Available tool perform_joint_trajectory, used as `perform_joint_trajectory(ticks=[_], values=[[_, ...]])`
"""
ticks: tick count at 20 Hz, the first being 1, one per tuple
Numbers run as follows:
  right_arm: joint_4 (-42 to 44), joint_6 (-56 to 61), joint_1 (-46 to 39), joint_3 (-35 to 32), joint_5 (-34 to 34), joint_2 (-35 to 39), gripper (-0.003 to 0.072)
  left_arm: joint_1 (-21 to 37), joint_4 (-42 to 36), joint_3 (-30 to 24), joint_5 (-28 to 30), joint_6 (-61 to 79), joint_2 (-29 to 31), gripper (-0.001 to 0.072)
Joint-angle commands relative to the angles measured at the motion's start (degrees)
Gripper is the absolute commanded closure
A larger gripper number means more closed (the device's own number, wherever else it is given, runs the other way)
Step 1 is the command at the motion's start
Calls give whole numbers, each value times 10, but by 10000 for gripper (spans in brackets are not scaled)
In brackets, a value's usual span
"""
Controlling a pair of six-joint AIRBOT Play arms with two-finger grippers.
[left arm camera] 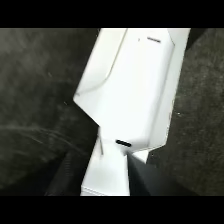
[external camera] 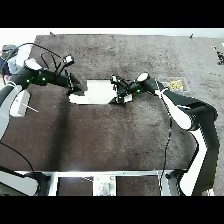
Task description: Fold the box and place the chain.
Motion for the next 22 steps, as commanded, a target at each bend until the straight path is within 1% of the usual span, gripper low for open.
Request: perform_joint_trajectory(ticks=[1,2,3,4,5,6,9,14,15,16,17,18,20,21,22], values=[[0,0,0,0,0,0,213,0,30,-12,28,-4,-15,326],[0,0,0,0,0,0,213,0,40,-11,28,0,-24,326],[0,0,0,0,0,0,213,0,40,-11,24,12,-32,274],[0,0,0,0,0,0,213,-1,35,-9,19,34,-41,253],[0,0,0,0,0,0,213,-6,34,-9,17,57,-47,186],[0,0,0,0,0,0,213,-13,35,-9,17,73,-51,155],[0,0,0,0,0,0,213,-34,39,-9,22,92,-57,155],[0,0,0,0,0,0,213,-37,26,-9,17,112,-74,158],[0,0,0,0,0,0,213,-37,14,-9,17,120,-74,170],[0,0,0,0,0,0,213,-37,6,-9,18,127,-74,200],[0,0,0,0,0,0,213,-37,5,-9,19,126,-74,207],[0,0,0,0,0,0,213,-37,8,-9,17,124,-74,249],[0,0,0,0,0,0,213,-37,10,-9,17,116,-74,253],[0,0,0,0,0,0,213,-37,9,-9,11,115,-74,322],[0,0,0,0,0,0,213,-37,9,-9,7,115,-74,367]])
